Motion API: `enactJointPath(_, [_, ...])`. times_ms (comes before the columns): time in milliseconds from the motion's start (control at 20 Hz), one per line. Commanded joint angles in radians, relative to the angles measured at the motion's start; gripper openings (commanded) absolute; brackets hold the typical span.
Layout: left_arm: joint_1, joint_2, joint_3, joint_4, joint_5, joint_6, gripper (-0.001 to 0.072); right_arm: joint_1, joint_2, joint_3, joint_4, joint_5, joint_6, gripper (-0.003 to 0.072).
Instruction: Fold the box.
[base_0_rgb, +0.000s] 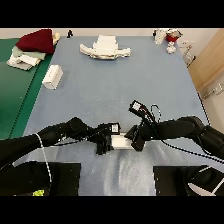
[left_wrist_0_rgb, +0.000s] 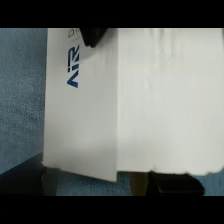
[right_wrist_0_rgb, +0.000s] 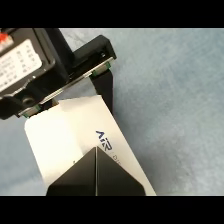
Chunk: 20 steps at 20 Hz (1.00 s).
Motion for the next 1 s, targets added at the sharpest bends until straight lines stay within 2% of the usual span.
enactJointPath(0, [0.000,0.000,0.000,0.000,0.000,0.000,0.0392,0.021,0.018,-0.007,-0.063,0.038,0.006,0.0007])
enactJointPath(300, [0.000,0.000,0.000,0.000,0.000,0.000,0.0393,0.149,0.018,-0.007,-0.238,0.043,0.007,0.0011])
enactJointPath(500, [0.000,0.000,0.000,0.000,0.000,0.000,0.0392,0.239,0.018,-0.007,-0.367,0.106,0.015,0.0013])
enactJointPath(550, [0.000,0.000,0.000,0.000,0.000,0.000,0.0392,0.252,0.018,-0.005,-0.380,0.122,0.015,0.0040])
enactJointPath(600, [0.000,0.000,0.000,0.000,0.000,0.000,0.0392,0.261,0.018,-0.004,-0.381,0.130,0.014,0.0151])
enactJointPath(650, [0.000,0.000,0.000,0.000,0.000,0.000,0.0392,0.267,0.018,-0.004,-0.378,0.129,0.014,0.0300])
enactJointPath(700, [0.000,0.000,0.000,0.000,0.000,0.000,0.0392,0.269,0.018,-0.004,-0.377,0.123,0.014,0.0406])
enactJointPath(800, [0.000,0.000,0.000,0.000,0.000,0.000,0.0392,0.272,0.018,-0.004,-0.378,0.113,0.014,0.0436])
enactJointPath(850, [0.000,0.000,0.000,0.000,0.000,0.000,0.0393,0.272,0.018,-0.004,-0.379,0.113,0.013,0.0500])
enactJointPath(900, [0.000,0.000,0.000,0.000,0.000,0.000,0.0392,0.273,0.018,-0.004,-0.378,0.113,0.003,0.0607])
enactJointPath(950, [0.000,0.000,0.000,0.000,0.000,0.000,0.0392,0.273,0.016,-0.004,-0.380,0.113,-0.024,0.0617])
